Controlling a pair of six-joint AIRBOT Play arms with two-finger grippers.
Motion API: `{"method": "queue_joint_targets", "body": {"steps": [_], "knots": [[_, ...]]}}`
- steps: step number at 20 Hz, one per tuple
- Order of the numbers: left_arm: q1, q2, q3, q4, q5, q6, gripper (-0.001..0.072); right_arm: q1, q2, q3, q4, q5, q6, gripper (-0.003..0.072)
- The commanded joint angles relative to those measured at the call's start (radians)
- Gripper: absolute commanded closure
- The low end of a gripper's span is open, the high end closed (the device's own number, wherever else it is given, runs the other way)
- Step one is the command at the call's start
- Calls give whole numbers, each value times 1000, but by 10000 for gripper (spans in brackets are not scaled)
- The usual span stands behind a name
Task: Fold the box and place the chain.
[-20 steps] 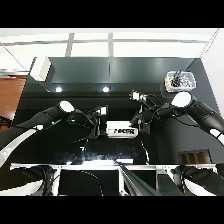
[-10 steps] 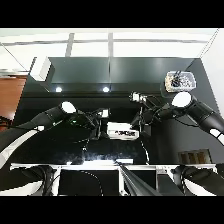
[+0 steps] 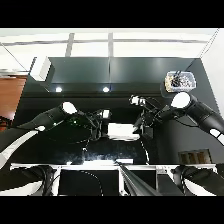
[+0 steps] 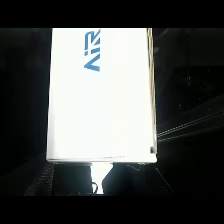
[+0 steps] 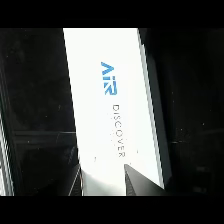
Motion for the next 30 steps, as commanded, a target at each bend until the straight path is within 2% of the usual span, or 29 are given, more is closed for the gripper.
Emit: {"method": "queue_joint_targets", "body": {"steps": [1,7,9,30], "knots": [[1,0,1,-2,13,-9,305,0,0,0,-14,1,13,349],[0,0,1,-2,13,-9,305,0,0,0,-14,-9,13,381],[0,0,1,-2,13,-9,305,0,0,0,-14,-9,13,485],[0,0,1,-2,12,-9,305,0,22,5,-14,-8,32,485]]}}
